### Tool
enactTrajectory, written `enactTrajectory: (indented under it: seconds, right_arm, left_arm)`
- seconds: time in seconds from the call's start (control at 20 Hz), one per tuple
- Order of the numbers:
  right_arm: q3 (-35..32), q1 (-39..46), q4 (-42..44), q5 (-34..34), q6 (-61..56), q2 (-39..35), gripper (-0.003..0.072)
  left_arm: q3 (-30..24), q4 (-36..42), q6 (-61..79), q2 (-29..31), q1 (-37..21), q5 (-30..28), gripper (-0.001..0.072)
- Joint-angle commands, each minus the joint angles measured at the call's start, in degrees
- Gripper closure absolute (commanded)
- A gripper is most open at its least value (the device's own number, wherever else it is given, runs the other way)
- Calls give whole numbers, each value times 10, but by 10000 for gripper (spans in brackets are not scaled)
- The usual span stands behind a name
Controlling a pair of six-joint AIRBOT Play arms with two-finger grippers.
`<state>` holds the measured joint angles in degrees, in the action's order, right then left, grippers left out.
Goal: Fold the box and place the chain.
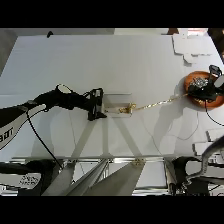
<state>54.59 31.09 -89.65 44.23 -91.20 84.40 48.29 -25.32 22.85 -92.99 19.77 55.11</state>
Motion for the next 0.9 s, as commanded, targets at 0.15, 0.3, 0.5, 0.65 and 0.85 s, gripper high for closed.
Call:
enactTrajectory:
  seconds: [0.15, 0.3, 0.5, 0.65, 0.85]
  right_arm:
    - [-1, 0, 1, 15, 4, -9, 669]
    - [-1, 0, -2, 31, 21, -59, 670]
    - [-1, 0, -2, 36, 59, -170, 671]
    - [-1, 0, -1, 74, 89, -252, 671]
    - [-1, 0, 27, 133, 108, -342, 672]
  left_arm:
    - [0, 0, 0, 0, 0, 0, 552]
    - [0, 0, 0, 0, 0, 0, 552]
    - [0, 0, 0, 0, 0, 0, 552]
    - [0, 0, 0, 0, 0, 0, 552]
    - [0, 0, 0, 0, 0, 0, 552]
